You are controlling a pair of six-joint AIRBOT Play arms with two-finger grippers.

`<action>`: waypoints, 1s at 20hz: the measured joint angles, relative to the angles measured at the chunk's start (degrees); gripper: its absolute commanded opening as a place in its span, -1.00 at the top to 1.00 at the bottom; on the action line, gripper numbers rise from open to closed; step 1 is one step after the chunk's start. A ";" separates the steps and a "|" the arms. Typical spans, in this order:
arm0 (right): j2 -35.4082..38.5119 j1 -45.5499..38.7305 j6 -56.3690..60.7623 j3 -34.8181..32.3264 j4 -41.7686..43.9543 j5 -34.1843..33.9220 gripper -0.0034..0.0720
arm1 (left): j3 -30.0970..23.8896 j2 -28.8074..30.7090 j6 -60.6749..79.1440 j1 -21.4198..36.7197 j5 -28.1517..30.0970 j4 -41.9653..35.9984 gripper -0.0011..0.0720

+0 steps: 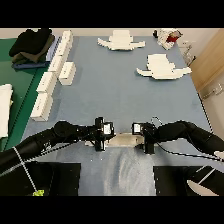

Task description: Fold the box.

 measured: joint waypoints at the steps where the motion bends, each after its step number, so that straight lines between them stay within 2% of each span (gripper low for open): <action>1: 0.00 0.00 0.00 0.00 0.00 0.00 -0.41 | 0.00 0.00 0.00 0.00 -0.02 0.00 0.93; 8: 0.00 0.00 0.00 0.00 0.00 -0.02 -0.41 | 0.00 0.00 0.00 0.00 -0.11 -0.07 0.88; 9: 0.00 0.00 0.00 0.00 0.00 -0.02 -0.41 | 0.00 0.00 0.00 0.00 -0.11 -0.07 0.26; 10: 0.00 0.00 0.00 0.00 0.02 -0.02 -0.41 | -0.02 -0.07 -0.07 0.00 -0.15 0.11 -0.07; 11: 0.00 0.00 0.00 0.00 0.00 -0.02 -0.41 | -0.04 -0.04 -0.13 0.00 -0.26 0.07 0.00; 16: 0.00 0.00 0.00 0.00 0.00 -0.02 -0.41 | -0.04 0.68 -2.91 0.00 -0.02 0.94 -0.01; 18: 0.00 0.00 0.00 0.00 0.00 -0.02 -0.41 | -0.04 2.69 -11.02 0.52 0.11 5.66 -0.25; 20: 0.00 0.00 0.00 0.00 0.00 -0.02 -0.41 | 0.31 5.97 -25.81 2.43 -2.80 15.06 -0.24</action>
